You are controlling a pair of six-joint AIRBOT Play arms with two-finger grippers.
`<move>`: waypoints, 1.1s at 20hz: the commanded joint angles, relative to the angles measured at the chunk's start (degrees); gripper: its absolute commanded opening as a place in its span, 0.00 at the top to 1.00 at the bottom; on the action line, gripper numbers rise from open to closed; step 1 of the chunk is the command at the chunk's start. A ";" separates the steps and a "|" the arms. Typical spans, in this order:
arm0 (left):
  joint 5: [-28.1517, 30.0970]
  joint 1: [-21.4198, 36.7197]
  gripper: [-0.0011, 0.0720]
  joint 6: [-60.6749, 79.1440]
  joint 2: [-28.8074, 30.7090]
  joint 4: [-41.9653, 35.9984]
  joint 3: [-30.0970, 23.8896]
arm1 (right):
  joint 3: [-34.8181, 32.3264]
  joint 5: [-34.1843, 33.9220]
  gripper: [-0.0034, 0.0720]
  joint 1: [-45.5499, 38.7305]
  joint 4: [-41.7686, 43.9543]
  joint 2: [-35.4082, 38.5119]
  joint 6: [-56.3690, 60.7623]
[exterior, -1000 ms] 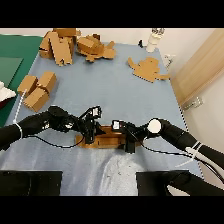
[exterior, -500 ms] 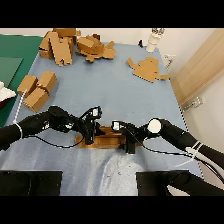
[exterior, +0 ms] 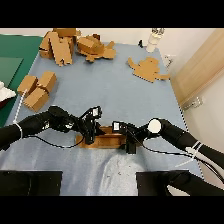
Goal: Fold the box.
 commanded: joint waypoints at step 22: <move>1.84 0.11 0.96 0.00 -0.02 0.04 0.04 | -0.02 -0.02 0.37 0.17 0.92 -2.34 0.00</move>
